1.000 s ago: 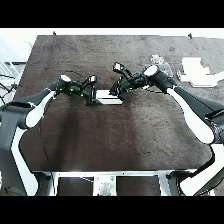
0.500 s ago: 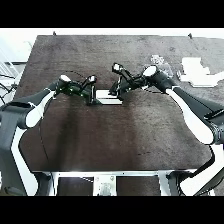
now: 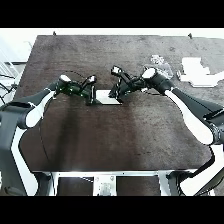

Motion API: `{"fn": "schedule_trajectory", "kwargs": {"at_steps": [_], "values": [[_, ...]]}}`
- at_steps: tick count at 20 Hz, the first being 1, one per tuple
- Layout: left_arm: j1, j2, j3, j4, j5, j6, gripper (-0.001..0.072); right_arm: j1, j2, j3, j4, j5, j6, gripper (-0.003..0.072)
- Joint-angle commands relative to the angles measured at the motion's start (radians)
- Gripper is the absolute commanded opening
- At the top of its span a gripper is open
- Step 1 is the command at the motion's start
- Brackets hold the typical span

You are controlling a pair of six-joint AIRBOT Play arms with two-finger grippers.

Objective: Fold the box and place the chain.

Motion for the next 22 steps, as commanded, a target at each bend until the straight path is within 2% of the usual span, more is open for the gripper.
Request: {"fn": "schedule_trajectory", "kwargs": {"at_steps": [1, 2, 3, 9, 13, 14, 15, 16, 19, 22], "values": [[-0.001, 0.0, 0.0, -0.001, 0.001, -0.005, 0.0448, 0.001, 0.0, -0.013, 0.005, 0.02, -0.001, 0.0164], [-0.001, 0.0, 0.0, -0.001, 0.001, -0.005, 0.0447, -0.001, 0.0, -0.011, 0.028, 0.02, -0.005, 0.029], [-0.001, 0.0, 0.0, -0.001, 0.001, -0.005, 0.0447, -0.006, 0.0, -0.01, 0.058, 0.021, -0.02, 0.0342], [-0.001, 0.0, 0.0, -0.001, 0.001, -0.005, 0.0447, -0.043, 0.0, 0.013, 0.23, 0.047, -0.098, 0.0335], [-0.001, 0.0, 0.0, -0.001, 0.001, -0.005, 0.0447, -0.052, 0.0, 0.015, 0.235, 0.046, -0.109, 0.033], [-0.001, 0.0, 0.0, -0.001, 0.001, -0.005, 0.0447, -0.052, 0.0, 0.015, 0.234, 0.045, -0.109, 0.0245], [-0.001, 0.0, 0.0, -0.001, 0.001, -0.005, 0.0447, -0.052, -0.001, 0.014, 0.232, 0.043, -0.109, 0.0129], [-0.001, 0.0, 0.0, -0.001, 0.001, -0.005, 0.0447, -0.052, -0.002, 0.011, 0.232, 0.043, -0.108, 0.0066], [-0.001, 0.0, 0.0, -0.001, 0.001, -0.005, 0.0447, -0.052, -0.02, 0.011, 0.228, 0.043, -0.057, 0.0012], [-0.001, 0.0, 0.0, -0.001, 0.001, -0.005, 0.0448, -0.049, -0.055, 0.008, 0.221, 0.044, -0.021, 0.0012]]}}
